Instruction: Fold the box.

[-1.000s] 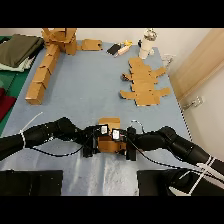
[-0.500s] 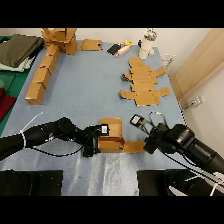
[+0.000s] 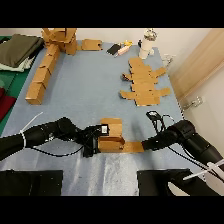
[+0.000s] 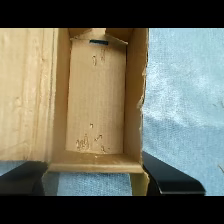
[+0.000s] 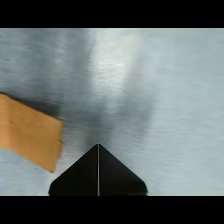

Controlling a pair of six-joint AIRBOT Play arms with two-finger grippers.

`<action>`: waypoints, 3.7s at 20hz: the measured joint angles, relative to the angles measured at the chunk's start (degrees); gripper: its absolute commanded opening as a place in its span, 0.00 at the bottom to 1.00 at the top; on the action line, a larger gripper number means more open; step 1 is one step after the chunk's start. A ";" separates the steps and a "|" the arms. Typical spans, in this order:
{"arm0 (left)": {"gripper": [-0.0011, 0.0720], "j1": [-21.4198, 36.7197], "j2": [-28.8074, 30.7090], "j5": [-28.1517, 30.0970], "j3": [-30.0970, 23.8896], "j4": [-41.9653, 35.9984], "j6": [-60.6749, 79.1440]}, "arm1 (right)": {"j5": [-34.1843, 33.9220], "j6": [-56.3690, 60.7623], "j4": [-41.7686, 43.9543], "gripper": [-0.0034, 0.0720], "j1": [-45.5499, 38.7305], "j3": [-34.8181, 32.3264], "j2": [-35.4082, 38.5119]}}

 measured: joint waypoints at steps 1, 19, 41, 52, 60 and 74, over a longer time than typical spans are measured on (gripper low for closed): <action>0.56 0.00 0.00 -0.02 0.00 0.00 0.00 | 0.94 -1.18 2.86 0.05 -0.35 -0.20 -1.07; 0.56 0.00 0.00 -0.04 0.00 0.04 0.00 | 7.98 -12.72 28.87 0.05 -1.31 -1.53 -1.05; 0.57 0.00 0.00 -0.07 0.00 0.04 -0.02 | 10.16 18.14 15.19 0.05 12.11 4.44 -0.28; 0.56 0.00 0.00 -0.07 0.00 0.04 -0.02 | 10.75 27.30 14.95 0.19 16.20 7.04 -4.04; 0.56 0.00 0.00 -0.07 0.00 0.02 -0.04 | 9.70 26.82 15.76 0.19 16.26 9.33 -4.20; 0.56 0.00 0.00 -0.04 0.00 0.02 -0.02 | 2.71 26.88 12.96 0.19 16.31 10.32 -3.32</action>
